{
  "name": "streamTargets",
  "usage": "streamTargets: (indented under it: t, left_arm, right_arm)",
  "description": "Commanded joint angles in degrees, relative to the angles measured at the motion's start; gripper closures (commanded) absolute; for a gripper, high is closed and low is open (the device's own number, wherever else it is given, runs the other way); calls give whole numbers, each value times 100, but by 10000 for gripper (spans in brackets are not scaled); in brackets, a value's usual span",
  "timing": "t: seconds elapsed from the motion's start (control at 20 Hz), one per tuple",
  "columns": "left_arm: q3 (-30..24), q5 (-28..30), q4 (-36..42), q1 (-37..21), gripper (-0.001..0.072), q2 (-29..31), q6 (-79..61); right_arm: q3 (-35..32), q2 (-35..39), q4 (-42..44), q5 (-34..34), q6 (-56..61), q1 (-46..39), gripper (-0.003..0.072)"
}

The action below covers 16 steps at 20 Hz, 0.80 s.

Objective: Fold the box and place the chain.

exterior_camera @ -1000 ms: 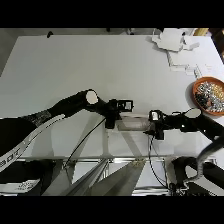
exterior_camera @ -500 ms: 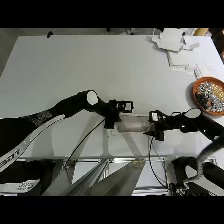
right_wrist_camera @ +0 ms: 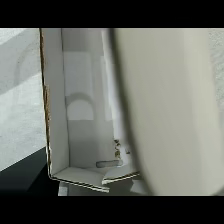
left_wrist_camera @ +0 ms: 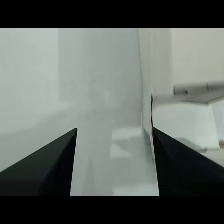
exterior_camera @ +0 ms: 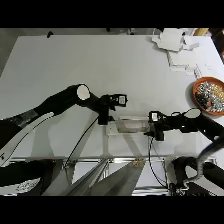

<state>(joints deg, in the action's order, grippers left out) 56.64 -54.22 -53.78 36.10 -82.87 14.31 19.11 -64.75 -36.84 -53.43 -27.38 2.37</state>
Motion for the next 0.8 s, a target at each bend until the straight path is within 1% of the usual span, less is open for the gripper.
streamTargets:
  t: [0.0, 0.05, 0.1, 0.15, 0.3, 0.35, 0.45, 0.55, 0.6, 0.65, 0.75]
  left_arm:
    - [4, -796, -844, -219, 262, 487, 949]
    - [4, -970, -1027, -214, 419, 667, 1141]
    - [4, -1169, -1078, -181, 623, 841, 1202]
    - [2, -1327, -1056, -133, 706, 979, 1202]
    - [2, -1329, -883, 247, 707, 1078, 1834]
    - [2, -1204, -883, 494, 708, 1058, 1939]
    - [2, -743, -844, 1088, 707, 1043, 2135]
    - [2, 13, -876, 1709, 705, 1043, 2350]
    - [2, 498, -931, 1954, 704, 1040, 2498]
    - [2, 988, -1027, 2098, 706, 1032, 2651]
    - [7, 1971, -1058, 2118, 708, 955, 2918]
  right_arm:
    - [-2, -2, -2, 9, -11, -4, 252]
    - [-2, -2, -2, 11, -11, -4, 252]
    - [-2, -2, -2, 11, -11, -4, 252]
    - [-2, -2, -2, 11, -11, -4, 252]
    - [-2, -2, -2, 11, -11, -4, 252]
    - [-2, -2, -2, 11, -11, -4, 252]
    - [-2, -2, -2, 11, -11, -4, 252]
    - [-2, -2, -2, 9, -11, -4, 252]
    - [-2, -2, -2, 9, -11, -4, 252]
    - [-2, -2, -2, 9, -11, -4, 252]
    - [-2, -2, -2, 11, -11, -4, 252]
